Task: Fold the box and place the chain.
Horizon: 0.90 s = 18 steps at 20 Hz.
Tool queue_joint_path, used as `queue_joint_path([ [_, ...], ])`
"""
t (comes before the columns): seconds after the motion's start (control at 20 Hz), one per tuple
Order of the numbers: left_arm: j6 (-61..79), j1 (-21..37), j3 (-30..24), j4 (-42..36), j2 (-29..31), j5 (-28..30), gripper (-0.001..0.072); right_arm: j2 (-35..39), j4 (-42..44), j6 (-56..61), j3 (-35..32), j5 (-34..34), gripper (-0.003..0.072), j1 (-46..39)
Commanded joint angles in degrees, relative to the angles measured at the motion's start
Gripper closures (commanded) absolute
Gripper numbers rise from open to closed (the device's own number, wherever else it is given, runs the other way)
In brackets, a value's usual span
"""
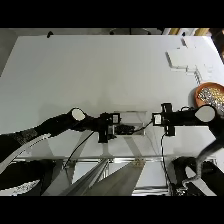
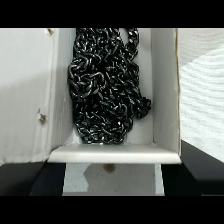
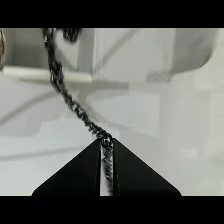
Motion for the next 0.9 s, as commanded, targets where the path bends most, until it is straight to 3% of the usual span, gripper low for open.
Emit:
queue_joint_path([
  [0.0,0.00,0.02,0.07,0.02,0.02,0.00,0.0537,6.97,10.73,0.13,0.00,4.44,0.0673,0.07],
  [0.1,0.00,0.02,0.07,0.02,0.02,0.00,0.0537,8.09,16.90,0.11,0.00,6.86,0.0673,0.72],
  [0.25,0.00,0.02,0.07,0.02,0.02,0.00,0.0537,8.09,19.63,0.17,0.00,6.58,0.0673,6.56],
  [0.55,0.00,0.02,0.07,0.02,0.02,0.00,0.0537,6.91,21.14,0.81,0.00,-4.17,0.0674,20.31],
  [0.85,0.00,0.02,0.07,0.02,0.02,0.00,0.0537,1.18,21.05,0.81,0.00,-8.81,0.0673,25.16],
])
